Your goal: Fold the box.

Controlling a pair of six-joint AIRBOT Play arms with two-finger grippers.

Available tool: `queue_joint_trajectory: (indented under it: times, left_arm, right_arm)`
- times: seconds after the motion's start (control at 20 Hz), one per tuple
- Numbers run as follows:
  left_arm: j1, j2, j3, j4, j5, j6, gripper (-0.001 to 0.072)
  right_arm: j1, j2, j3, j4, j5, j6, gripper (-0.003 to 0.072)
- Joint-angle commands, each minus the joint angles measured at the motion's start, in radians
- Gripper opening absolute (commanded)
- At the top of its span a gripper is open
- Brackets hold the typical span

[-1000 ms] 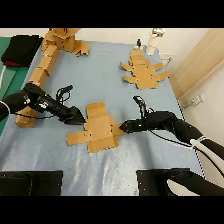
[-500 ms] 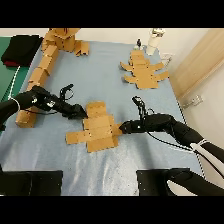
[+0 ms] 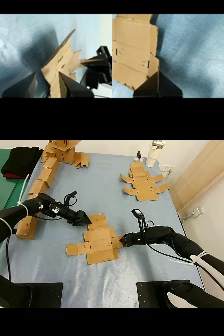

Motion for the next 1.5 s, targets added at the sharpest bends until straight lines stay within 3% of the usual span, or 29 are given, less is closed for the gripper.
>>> queue_joint_trajectory:
  times: [0.0,0.45,0.5,0.55,0.85,0.95,1.0,1.2,1.25,1.3,1.45]
  left_arm:
    - [-0.037,-0.054,0.042,-0.014,-0.072,0.026,0.0419]
    - [-0.051,-0.069,0.049,0.003,-0.145,0.048,0.0417]
    - [-0.051,-0.069,0.049,0.003,-0.151,0.048,0.041]
    - [-0.051,-0.069,0.049,0.003,-0.156,0.049,0.0342]
    - [-0.053,-0.069,0.049,-0.002,-0.175,0.064,0.0339]
    - [-0.052,-0.069,0.049,-0.011,-0.181,0.077,0.0131]
    - [-0.052,-0.069,0.049,-0.016,-0.183,0.079,0.0122]
    - [-0.052,-0.069,0.049,-0.045,-0.183,0.079,0.0126]
    - [-0.052,-0.069,0.049,-0.049,-0.182,0.079,0.0207]
    - [-0.051,-0.069,0.049,-0.058,-0.181,0.078,0.0379]
    - [-0.051,-0.069,0.049,-0.062,-0.172,0.079,0.0362]
  right_arm:
    - [0.001,0.0,0.0,-0.015,-0.002,0.011,0.0]
    - [0.001,0.0,0.0,-0.015,0.002,0.018,0.0]
    - [0.001,0.0,0.0,-0.016,0.002,0.018,0.0]
    - [0.001,0.0,0.0,-0.016,0.002,0.018,0.0]
    - [0.001,0.0,0.0,-0.017,0.002,0.017,0.0001]
    - [0.001,0.0,0.0,-0.021,0.002,0.017,0.0001]
    - [0.001,0.0,0.0,-0.024,0.001,0.017,0.0]
    - [0.001,0.0,0.0,-0.034,-0.002,0.017,0.0001]
    - [0.001,0.0,0.0,-0.034,-0.002,0.017,0.0001]
    - [0.001,0.0,0.0,-0.034,-0.002,0.017,0.0]
    - [0.001,0.0,0.0,-0.034,-0.003,0.017,0.0001]
